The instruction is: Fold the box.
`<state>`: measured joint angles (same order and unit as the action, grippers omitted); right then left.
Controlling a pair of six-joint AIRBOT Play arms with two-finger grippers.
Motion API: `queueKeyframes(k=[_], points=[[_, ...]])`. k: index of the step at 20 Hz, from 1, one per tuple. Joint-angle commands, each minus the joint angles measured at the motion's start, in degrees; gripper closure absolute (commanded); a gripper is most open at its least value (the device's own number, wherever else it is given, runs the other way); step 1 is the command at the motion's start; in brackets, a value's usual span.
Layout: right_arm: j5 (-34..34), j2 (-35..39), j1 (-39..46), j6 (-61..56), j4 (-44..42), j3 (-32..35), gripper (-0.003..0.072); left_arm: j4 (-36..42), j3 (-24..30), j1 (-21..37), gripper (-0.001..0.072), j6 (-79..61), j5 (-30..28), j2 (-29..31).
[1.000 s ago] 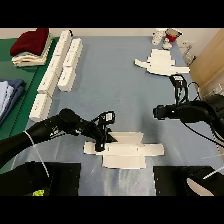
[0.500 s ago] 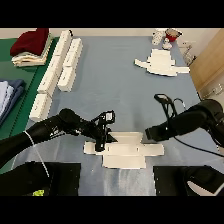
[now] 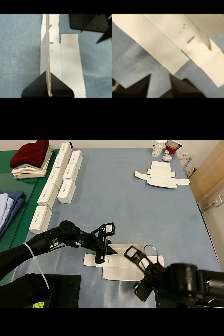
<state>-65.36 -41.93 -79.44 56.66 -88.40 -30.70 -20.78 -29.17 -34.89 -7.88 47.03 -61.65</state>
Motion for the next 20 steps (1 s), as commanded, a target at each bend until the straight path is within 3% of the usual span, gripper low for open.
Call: queueKeyframes(k=[1, 8, 14, 20], points=[[6.45, -4.13, -10.64, -1.27, 11.45, 2.32, -0.0008, 0.0, 0.02, -0.02, 0.0697, 0.0, -0.02, 0.07], [8.15, -11.28, -10.62, 3.43, 17.7, 2.32, -0.0011, 0.0, 0.0, -0.02, 0.0697, 0.0, 0.02, 0.07], [7.54, -12.87, -10.51, -1.07, 24.76, 2.03, -0.0011, -0.02, 0.02, -0.02, 0.0697, 0.02, -0.02, 0.07], [-1.18, -9.68, -10.51, -9.53, 29.2, -1.14, -0.0012, 0.0, 0.0, -0.02, 0.0697, 0.0, 0.0, 0.07]])
